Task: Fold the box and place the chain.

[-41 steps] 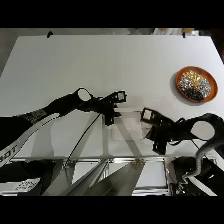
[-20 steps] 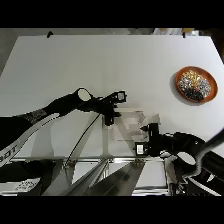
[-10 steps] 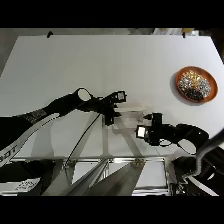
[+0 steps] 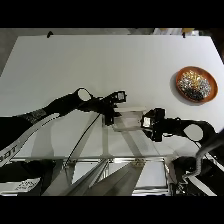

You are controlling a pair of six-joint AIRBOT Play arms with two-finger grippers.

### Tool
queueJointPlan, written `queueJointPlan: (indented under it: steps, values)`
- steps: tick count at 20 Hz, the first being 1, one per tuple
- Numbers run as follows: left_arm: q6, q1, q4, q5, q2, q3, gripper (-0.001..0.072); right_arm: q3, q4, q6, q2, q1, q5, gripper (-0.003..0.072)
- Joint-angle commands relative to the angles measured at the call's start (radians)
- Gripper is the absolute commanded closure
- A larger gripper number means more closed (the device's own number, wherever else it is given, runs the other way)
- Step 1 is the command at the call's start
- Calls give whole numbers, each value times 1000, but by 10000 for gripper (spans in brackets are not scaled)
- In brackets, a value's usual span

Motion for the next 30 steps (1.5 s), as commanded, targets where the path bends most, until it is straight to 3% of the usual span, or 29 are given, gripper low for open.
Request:
queueJointPlan:
  steps: [1, 10, 30]
  values:
    - [0, 0, 0, 0, 1, 0, 699, 8, 127, -138, -50, -76, 44, 4]
    - [0, 0, 0, 0, 1, 0, 699, 134, 165, -241, -201, -181, 136, 4]
    - [0, 0, 0, 0, 1, 0, 699, 138, 366, -531, -437, -239, 193, 4]
